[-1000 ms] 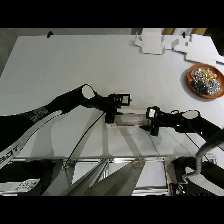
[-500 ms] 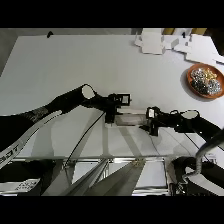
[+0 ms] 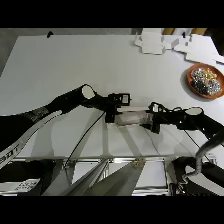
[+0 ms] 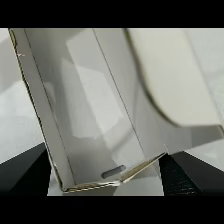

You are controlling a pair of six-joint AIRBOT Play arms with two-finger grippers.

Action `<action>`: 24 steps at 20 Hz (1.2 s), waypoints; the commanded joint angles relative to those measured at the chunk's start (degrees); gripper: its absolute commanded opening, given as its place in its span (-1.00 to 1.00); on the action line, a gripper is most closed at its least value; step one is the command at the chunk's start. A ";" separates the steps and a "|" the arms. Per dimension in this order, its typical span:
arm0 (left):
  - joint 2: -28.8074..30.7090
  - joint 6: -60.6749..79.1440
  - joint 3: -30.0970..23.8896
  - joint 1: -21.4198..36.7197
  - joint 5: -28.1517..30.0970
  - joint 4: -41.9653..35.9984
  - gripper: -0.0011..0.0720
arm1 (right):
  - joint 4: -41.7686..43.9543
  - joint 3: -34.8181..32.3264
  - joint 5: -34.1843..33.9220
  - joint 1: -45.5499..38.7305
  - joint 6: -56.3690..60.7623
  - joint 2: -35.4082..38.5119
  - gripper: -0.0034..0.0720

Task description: Fold the box and place the chain.

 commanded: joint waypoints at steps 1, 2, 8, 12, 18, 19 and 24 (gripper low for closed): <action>0.02 0.17 0.02 -0.02 -0.26 0.07 -0.96 | -0.55 0.52 2.99 -1.62 -3.10 -1.73 0.94; 0.02 0.15 0.02 -0.02 -0.26 0.07 -0.96 | -0.20 0.76 2.97 -1.38 -4.07 -2.45 0.94; 0.02 0.15 0.02 -0.02 -0.26 0.07 -0.96 | -0.04 4.31 4.26 -1.38 -4.24 -7.19 0.93; 0.02 0.17 0.00 -0.02 -0.26 0.07 -0.96 | -1.86 4.28 5.14 -1.38 -4.26 -7.56 0.88; 0.02 0.17 0.02 -0.02 -0.26 0.07 -0.96 | -6.21 4.28 5.55 -1.27 -4.15 -7.56 0.79; 0.02 0.15 0.02 -0.02 -0.26 0.07 -0.96 | -6.43 4.26 5.53 -0.70 -4.04 -7.56 0.79; 0.02 0.17 0.02 -0.02 -0.26 0.07 -0.96 | -4.26 4.28 4.83 2.14 -4.11 -7.56 0.79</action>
